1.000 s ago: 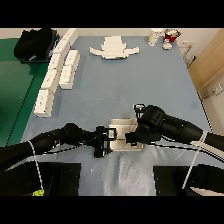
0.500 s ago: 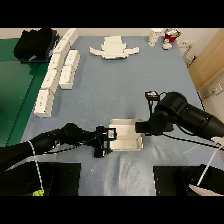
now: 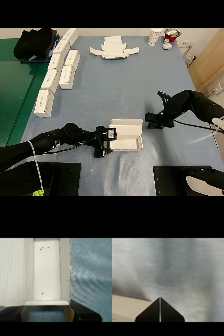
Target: Fold the box.
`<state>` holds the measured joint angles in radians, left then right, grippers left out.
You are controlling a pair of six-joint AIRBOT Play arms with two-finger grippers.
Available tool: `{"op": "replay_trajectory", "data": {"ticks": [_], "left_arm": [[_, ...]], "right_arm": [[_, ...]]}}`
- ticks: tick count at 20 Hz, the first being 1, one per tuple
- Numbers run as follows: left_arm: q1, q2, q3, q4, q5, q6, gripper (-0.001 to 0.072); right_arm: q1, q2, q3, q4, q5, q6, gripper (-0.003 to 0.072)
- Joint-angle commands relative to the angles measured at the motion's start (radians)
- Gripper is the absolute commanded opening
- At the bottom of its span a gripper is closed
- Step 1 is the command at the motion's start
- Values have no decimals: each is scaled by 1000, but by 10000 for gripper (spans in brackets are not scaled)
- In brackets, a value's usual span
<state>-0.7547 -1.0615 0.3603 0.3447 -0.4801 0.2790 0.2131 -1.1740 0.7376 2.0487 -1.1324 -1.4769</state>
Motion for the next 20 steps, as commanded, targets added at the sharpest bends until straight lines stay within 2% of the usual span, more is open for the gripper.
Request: {"op": "replay_trajectory", "data": {"ticks": [1,5,12,15,20], "left_arm": [[0,0,1,0,0,0,475],[0,0,1,0,0,0,475],[0,0,1,0,0,0,475],[0,0,1,0,0,0,475],[0,0,1,0,0,0,475]], "right_arm": [[-105,-123,21,531,11,-417,1],[-51,-211,83,539,-97,-543,1],[51,-148,84,500,-217,-740,1],[136,-51,64,470,-166,-807,1],[233,155,-81,434,47,-922,1]]}}
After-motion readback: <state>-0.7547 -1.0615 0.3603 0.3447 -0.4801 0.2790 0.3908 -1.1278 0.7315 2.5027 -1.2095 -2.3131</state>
